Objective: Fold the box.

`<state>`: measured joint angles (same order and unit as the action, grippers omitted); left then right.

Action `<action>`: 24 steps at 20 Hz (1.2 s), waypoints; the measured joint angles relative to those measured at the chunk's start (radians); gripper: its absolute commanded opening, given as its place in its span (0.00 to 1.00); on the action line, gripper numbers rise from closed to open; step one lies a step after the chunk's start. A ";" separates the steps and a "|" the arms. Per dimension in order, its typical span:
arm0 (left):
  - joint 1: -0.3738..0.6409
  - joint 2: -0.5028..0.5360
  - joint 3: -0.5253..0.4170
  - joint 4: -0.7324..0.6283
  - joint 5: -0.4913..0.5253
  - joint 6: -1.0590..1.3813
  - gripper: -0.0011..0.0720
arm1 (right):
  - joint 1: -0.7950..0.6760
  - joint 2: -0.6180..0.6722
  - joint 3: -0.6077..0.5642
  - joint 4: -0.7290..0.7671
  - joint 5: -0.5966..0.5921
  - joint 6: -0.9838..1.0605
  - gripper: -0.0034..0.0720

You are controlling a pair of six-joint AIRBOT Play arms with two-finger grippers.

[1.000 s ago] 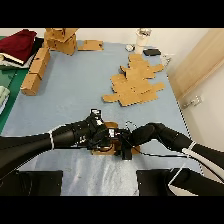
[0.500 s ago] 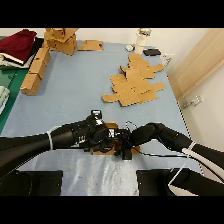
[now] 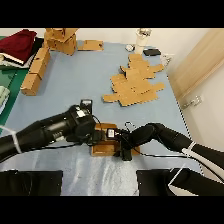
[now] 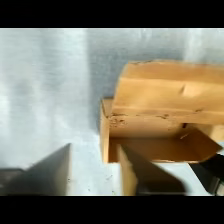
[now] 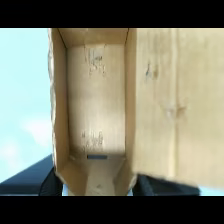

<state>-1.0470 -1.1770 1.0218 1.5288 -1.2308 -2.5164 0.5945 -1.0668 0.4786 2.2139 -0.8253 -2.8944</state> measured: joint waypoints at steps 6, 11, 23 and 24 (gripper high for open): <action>0.102 0.038 -0.060 -0.013 -0.119 0.229 0.03 | 0.000 0.000 0.000 0.000 0.001 0.002 0.70; 0.311 0.043 -0.217 -0.208 -0.025 0.734 0.03 | 0.000 0.000 0.000 0.000 0.003 0.002 0.70; 0.510 0.045 -0.393 -0.628 0.198 2.123 1.00 | 0.000 0.000 0.000 0.000 0.005 0.002 0.70; 0.506 0.047 -0.406 -0.646 0.241 2.161 1.00 | 0.000 0.000 0.000 0.000 0.005 0.003 0.70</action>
<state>-0.5407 -1.1297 0.6155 0.8829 -0.9894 -0.3550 0.5945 -1.0668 0.4782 2.2135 -0.8204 -2.8918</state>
